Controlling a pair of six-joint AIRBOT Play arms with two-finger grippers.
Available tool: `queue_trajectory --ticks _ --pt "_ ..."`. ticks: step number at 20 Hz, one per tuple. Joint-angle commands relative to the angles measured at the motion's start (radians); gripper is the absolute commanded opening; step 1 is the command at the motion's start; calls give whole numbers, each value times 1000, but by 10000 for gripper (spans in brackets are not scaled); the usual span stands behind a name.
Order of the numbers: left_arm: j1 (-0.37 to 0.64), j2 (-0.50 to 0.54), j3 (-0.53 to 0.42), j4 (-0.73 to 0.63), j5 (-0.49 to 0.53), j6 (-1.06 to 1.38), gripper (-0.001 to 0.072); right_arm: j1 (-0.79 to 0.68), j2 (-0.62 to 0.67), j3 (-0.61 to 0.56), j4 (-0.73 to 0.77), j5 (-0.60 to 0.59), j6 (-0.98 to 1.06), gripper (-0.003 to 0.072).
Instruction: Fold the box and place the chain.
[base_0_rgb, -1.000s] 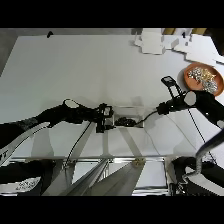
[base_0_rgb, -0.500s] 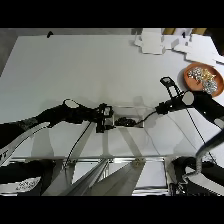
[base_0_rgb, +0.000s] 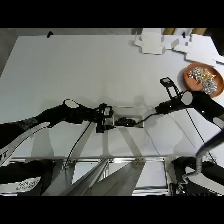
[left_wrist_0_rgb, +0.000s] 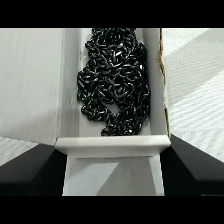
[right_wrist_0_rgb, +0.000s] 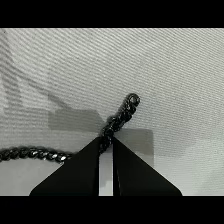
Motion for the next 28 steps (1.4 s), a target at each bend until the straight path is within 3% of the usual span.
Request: queue_trajectory --ticks 1,10,14,18,20,24,28 --pt "0 0 0 0 0 0 136 0 79 2 1 20 0 22" --pt "0 0 0 0 0 0 136 0 542 2 151 93 -16 22" --pt "0 0 0 0 0 0 136 6 677 2 271 168 -93 21" --pt "0 0 0 0 0 0 136 116 687 1 524 248 -315 21" --pt "0 0 0 0 0 0 136 169 681 1 596 233 -400 22" --pt "0 0 0 0 0 0 136 234 599 1 657 181 -460 22" --pt "0 0 0 0 0 0 136 294 425 1 639 151 -505 24"
